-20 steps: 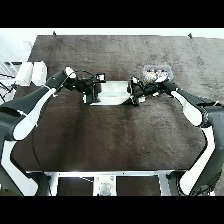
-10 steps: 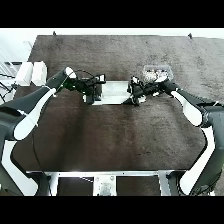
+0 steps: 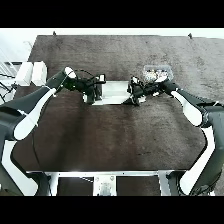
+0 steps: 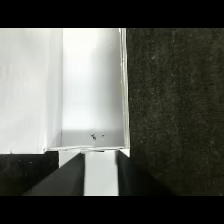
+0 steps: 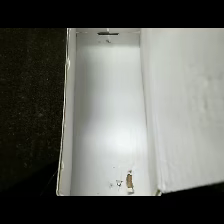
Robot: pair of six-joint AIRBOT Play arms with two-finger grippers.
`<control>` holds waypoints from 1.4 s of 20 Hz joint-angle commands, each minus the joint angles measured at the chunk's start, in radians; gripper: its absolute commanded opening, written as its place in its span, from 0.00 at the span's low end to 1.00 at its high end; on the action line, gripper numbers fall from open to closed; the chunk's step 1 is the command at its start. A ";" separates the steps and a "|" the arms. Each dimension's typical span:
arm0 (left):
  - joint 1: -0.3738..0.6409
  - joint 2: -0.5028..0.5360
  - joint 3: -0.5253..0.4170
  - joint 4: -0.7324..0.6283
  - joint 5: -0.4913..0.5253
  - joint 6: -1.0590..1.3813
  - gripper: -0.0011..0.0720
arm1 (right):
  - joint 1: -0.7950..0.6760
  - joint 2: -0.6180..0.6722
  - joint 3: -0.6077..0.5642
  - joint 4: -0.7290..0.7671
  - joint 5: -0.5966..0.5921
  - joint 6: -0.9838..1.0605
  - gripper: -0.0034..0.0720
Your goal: Fold the box and place the chain.
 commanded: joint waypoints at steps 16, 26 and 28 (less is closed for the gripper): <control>-0.001 -0.036 0.000 -0.134 0.029 0.043 0.81 | 0.001 0.000 0.000 0.000 0.000 0.000 0.60; -0.001 -0.036 0.000 -0.146 0.034 0.032 0.95 | 0.001 0.000 0.000 0.000 0.000 0.001 0.60; -0.001 -0.036 0.000 -0.146 0.034 0.023 0.86 | 0.001 0.000 0.000 0.000 0.000 0.000 0.60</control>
